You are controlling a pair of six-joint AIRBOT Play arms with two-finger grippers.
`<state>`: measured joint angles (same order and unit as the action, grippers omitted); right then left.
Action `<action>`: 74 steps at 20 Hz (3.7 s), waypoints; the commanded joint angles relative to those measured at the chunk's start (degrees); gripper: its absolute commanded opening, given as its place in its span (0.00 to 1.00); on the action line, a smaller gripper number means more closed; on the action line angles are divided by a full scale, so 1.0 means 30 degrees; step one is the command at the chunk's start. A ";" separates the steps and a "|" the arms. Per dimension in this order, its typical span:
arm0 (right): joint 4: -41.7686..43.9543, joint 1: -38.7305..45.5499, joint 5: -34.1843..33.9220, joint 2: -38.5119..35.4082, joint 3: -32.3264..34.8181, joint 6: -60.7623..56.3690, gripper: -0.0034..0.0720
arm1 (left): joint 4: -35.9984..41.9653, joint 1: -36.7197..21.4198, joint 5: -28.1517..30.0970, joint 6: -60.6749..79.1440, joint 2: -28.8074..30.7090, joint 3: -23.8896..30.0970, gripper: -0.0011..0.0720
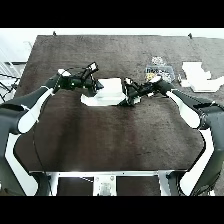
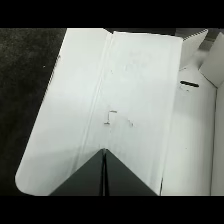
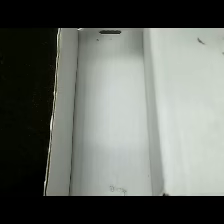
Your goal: Fold the box and place the chain.
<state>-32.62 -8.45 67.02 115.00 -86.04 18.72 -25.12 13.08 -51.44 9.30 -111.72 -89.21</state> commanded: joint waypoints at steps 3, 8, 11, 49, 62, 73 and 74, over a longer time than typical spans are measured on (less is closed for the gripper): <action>0.0007 -0.0015 -0.0007 -0.0007 0.0007 0.0000 0.82 | -0.0306 -0.0379 -0.1107 0.0007 0.0641 -0.0969 0.04; 0.0007 -0.0015 -0.0007 -0.0007 0.0007 0.0000 0.82 | -0.5217 -0.1297 -0.4852 -0.0962 0.1851 -0.1326 0.98; 0.0007 -0.0015 -0.0007 -0.0007 0.0007 0.0000 0.82 | -0.8357 -0.1297 -0.6105 -0.2157 0.1894 -0.1326 0.99; 0.0007 -0.0015 -0.0007 -0.0007 0.0007 0.0000 0.82 | -0.7329 -0.0168 -0.4087 -0.1428 0.1137 0.0357 0.67; 0.0007 -0.0015 -0.0007 -0.0007 0.0007 0.0000 0.82 | -0.4940 -0.0066 -0.4233 -0.0430 0.0714 0.0357 0.41; 0.0007 -0.0015 -0.0015 -0.0007 0.0007 0.0000 0.82 | -0.3963 0.0525 -0.3169 0.0219 0.0561 0.0357 0.76; 0.0007 -0.0015 -0.0007 -0.0007 0.0007 0.0000 0.82 | -0.3963 0.0525 -0.3169 0.0219 0.0561 0.0357 0.76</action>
<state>-32.62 -8.43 66.94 115.00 -86.04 18.68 -37.43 14.59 -61.47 9.85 -110.02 -88.14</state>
